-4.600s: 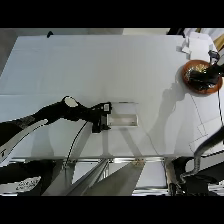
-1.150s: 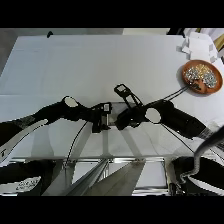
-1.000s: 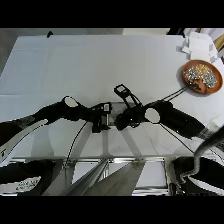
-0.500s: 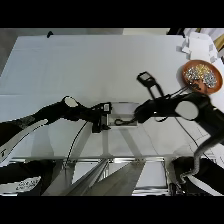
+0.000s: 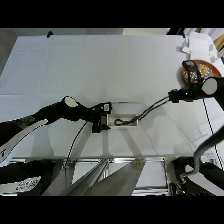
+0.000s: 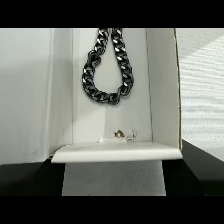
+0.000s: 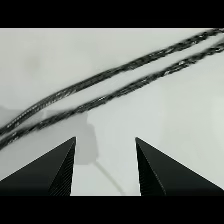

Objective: Fold the box and place the chain.

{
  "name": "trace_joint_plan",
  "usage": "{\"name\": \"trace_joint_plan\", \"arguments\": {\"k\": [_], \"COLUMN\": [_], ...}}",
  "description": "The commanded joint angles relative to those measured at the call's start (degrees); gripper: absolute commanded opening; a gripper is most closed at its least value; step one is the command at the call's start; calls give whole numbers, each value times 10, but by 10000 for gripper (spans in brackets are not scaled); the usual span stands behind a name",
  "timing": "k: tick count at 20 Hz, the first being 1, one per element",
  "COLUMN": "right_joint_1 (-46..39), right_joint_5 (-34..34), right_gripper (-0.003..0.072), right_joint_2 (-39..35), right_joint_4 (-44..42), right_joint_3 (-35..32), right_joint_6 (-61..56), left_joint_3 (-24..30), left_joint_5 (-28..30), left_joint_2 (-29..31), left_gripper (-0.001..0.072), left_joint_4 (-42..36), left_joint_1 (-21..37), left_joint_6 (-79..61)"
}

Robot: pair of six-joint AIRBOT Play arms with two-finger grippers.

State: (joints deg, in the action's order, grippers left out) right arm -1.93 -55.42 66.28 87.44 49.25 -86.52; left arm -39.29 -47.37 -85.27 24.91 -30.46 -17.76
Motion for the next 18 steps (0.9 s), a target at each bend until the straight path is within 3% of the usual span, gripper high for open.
{"name": "trace_joint_plan", "arguments": {"k": [1,7,9,13,16,18], "right_joint_1": [-52,-83,-92,-95,-95,-95], "right_joint_5": [31,85,97,136,173,190], "right_gripper": [412,416,484,513,506,416], "right_joint_2": [102,188,206,221,223,223], "right_joint_4": [39,56,58,58,60,60], "right_joint_3": [61,101,101,101,101,101], "right_joint_6": [-54,-117,-132,-147,-157,-157], "left_joint_3": [0,0,0,0,0,0], "left_joint_5": [0,0,0,0,0,0], "left_joint_2": [0,0,0,0,0,0], "left_gripper": [144,144,144,144,144,144], "left_joint_4": [0,0,0,0,0,0], "left_joint_1": [0,0,0,0,0,0], "left_joint_6": [0,0,0,0,0,0]}}
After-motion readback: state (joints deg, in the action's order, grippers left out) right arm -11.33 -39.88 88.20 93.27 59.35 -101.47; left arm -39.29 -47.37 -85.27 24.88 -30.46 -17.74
